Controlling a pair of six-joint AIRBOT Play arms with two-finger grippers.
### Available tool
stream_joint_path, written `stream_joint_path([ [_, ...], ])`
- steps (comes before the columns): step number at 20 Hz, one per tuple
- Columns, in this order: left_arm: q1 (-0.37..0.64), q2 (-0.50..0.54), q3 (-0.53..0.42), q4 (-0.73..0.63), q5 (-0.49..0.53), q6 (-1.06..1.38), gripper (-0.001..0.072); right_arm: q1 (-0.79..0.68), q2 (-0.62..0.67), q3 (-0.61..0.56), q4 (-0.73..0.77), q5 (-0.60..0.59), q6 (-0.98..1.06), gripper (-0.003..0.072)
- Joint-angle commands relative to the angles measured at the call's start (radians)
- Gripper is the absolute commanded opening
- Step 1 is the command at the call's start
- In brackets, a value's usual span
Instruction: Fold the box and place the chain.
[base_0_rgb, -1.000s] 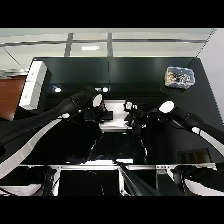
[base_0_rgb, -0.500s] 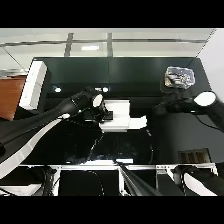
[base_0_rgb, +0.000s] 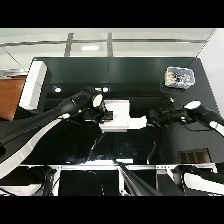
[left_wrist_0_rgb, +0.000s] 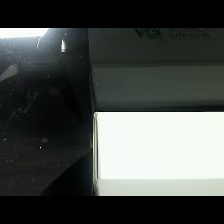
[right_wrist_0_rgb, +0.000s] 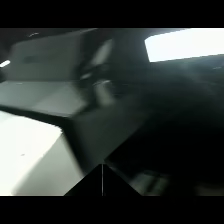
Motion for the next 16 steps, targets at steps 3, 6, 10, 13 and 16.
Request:
stream_joint_path([
  [3,0.001,0.0,0.001,0.0,0.0,0.0,0.0023,0.116,-0.056,0.083,0.103,0.01,-0.101,0.0017],
  [6,0.001,0.0,0.001,0.0,0.0,0.0,0.0023,0.113,-0.056,0.158,0.037,0.116,-0.098,0.0365],
  [10,0.001,0.0,0.001,0.0,0.001,0.0,0.0023,0.114,-0.056,0.185,0.01,0.224,-0.095,0.0603],
  [13,0.001,0.0,0.001,0.0,0.001,0.0,0.0023,0.121,-0.056,0.195,0.01,0.246,-0.08,0.0603],
  [16,0.001,0.0,0.001,0.0,0.001,0.0,0.0023,0.137,-0.056,0.223,0.011,0.259,-0.071,0.0525],
])
